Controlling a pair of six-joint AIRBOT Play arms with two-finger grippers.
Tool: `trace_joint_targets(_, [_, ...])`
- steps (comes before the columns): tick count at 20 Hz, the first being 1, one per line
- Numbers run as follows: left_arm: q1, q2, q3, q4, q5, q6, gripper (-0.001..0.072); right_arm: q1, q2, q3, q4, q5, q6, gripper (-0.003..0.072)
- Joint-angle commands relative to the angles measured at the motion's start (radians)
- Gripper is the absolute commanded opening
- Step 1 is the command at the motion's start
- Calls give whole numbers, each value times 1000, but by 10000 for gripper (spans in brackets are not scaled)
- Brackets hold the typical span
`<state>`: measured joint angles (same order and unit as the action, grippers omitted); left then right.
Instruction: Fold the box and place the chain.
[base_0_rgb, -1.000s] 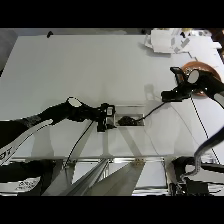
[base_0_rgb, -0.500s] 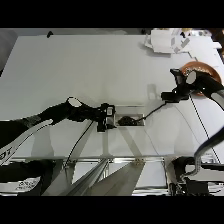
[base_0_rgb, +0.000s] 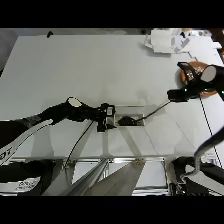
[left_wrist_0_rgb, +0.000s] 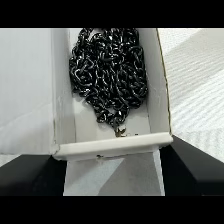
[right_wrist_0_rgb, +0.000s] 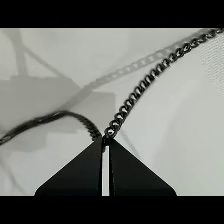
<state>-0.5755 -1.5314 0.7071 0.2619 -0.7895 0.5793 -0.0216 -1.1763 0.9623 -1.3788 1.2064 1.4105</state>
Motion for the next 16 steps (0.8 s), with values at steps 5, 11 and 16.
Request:
trace_joint_targets(5, [0, 1, 0, 0, 0, 0, 108, 94, 365, -12, 169, 94, -31, 19])
trace_joint_targets(11, [0, 1, 0, 0, 0, 0, 108, 298, 503, -55, 241, 39, -31, 19])
trace_joint_targets(16, [0, 1, 0, 0, 0, 0, 108, 439, 511, -58, 293, -94, -31, 19])
